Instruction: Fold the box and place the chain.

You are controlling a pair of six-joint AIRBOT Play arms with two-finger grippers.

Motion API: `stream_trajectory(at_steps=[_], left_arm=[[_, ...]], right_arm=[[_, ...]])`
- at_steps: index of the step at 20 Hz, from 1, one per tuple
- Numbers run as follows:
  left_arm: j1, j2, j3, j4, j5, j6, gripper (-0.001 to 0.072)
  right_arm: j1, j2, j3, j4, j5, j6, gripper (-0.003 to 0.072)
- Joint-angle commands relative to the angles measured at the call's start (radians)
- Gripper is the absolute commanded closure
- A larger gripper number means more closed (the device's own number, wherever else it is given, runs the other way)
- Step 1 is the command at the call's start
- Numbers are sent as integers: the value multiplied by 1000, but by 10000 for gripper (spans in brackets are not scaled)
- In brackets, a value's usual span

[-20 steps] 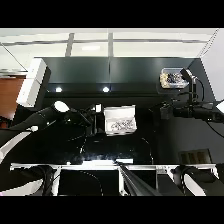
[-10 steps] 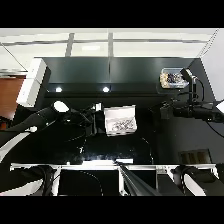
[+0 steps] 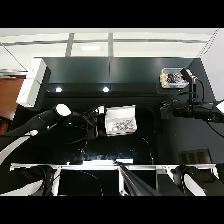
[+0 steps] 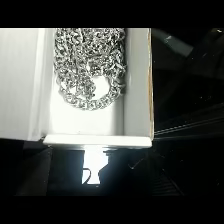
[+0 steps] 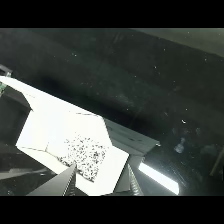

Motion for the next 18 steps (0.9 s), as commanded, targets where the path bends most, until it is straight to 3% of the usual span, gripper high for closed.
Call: stream_trajectory(at_steps=[1,9,13,18], left_arm=[[-23,2,-6,3,54,-23,-2],[-24,2,-5,-2,100,-6,-1],[-71,2,-5,-14,108,92,-1],[-96,1,-5,-48,189,96,0]], right_arm=[[0,0,1,1,0,1,309],[0,0,1,0,0,1,309],[0,0,1,0,0,1,310],[0,0,1,-43,50,1,309]])
